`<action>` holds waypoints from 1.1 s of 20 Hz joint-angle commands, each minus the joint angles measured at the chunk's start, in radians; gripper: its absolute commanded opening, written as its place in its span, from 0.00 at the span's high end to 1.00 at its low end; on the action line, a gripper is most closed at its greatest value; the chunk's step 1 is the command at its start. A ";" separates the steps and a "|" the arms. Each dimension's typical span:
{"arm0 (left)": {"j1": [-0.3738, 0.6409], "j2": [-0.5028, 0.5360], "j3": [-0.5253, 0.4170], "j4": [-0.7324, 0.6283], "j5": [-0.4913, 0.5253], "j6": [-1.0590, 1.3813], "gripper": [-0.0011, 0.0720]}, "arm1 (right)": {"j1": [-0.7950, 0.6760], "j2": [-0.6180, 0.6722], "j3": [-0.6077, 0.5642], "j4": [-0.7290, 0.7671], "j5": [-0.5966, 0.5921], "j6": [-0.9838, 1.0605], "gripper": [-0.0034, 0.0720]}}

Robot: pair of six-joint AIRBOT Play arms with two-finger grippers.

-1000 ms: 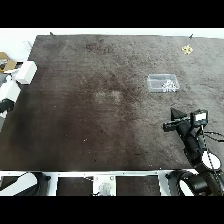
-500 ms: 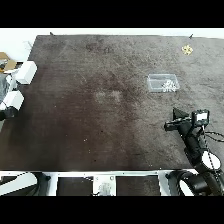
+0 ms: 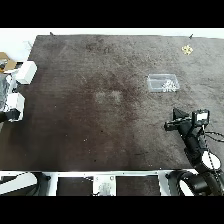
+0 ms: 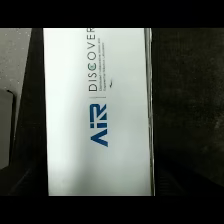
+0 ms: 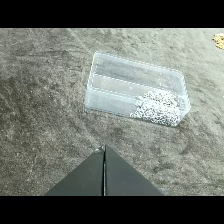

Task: Fold the box and place the chain.

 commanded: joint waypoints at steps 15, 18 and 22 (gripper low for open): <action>-0.076 0.639 0.001 -0.701 -0.243 0.168 0.97 | 0.000 0.000 -0.001 0.000 0.000 0.000 0.95; -0.245 0.639 -0.002 -0.702 -0.158 0.146 0.98 | 0.000 0.000 -0.001 0.000 0.000 0.000 0.95; -0.481 0.697 -0.036 -0.689 0.156 0.176 0.98 | 0.000 0.000 -0.001 0.000 0.000 0.000 0.95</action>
